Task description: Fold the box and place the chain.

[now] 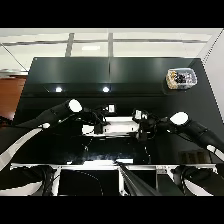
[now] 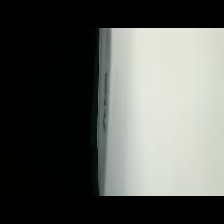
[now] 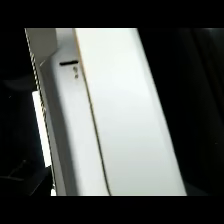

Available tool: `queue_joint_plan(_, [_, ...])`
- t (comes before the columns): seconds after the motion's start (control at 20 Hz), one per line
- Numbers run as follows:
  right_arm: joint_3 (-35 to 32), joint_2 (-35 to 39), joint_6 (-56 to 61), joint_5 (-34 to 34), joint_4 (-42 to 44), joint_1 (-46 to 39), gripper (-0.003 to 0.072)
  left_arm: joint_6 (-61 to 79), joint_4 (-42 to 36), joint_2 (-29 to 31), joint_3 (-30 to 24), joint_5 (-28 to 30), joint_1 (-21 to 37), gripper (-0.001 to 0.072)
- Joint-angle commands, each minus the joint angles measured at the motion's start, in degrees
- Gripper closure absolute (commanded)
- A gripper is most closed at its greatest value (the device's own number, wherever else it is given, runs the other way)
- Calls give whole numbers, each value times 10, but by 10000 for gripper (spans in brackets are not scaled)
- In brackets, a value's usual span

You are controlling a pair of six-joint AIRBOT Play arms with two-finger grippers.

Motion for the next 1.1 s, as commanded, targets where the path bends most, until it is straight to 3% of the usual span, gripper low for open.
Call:
queue_joint_plan(0.0, [0, -20, -9, 7, -45, 1, -23, -2, 0, 0, 0, 3, 1, 679])
queue_joint_plan(0.25, [0, -49, -9, -24, -52, 1, -23, -2, -2, 0, 0, 3, 1, 680])
queue_joint_plan(1.05, [0, -59, -11, -22, -54, 1, -22, -2, -13, 0, 0, 3, 1, 679])
